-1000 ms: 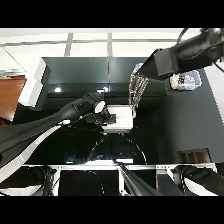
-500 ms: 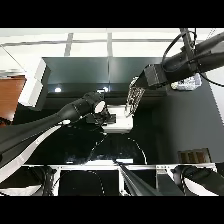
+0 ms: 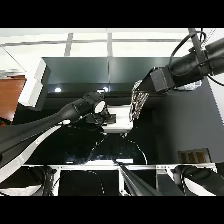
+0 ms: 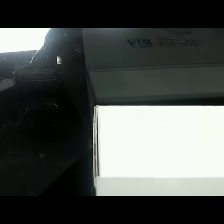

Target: Fold the box and place the chain.

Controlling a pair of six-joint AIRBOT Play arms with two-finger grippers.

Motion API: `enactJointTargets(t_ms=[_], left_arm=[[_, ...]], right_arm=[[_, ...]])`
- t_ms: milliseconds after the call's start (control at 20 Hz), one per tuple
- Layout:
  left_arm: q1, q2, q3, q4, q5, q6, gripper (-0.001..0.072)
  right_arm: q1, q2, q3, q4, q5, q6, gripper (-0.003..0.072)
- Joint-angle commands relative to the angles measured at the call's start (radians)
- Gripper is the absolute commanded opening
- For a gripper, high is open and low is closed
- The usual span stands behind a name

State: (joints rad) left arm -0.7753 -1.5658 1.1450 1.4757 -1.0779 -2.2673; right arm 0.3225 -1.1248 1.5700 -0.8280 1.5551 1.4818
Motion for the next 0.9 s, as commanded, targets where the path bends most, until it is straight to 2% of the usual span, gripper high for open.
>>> enactJointTargets(t_ms=[0,250,850], left_arm=[[0.000,0.000,0.000,0.000,0.000,0.000,0.0027],[0.000,0.000,0.000,0.000,0.000,0.000,0.0027],[0.000,0.000,0.000,0.000,0.000,0.000,0.0027]], right_arm=[[-0.001,0.013,0.007,0.089,-0.017,-0.013,0.0015],[-0.009,0.013,0.030,0.107,-0.062,-0.031,0.0015],[-0.197,0.054,0.036,0.067,0.000,-0.044,0.0015]])
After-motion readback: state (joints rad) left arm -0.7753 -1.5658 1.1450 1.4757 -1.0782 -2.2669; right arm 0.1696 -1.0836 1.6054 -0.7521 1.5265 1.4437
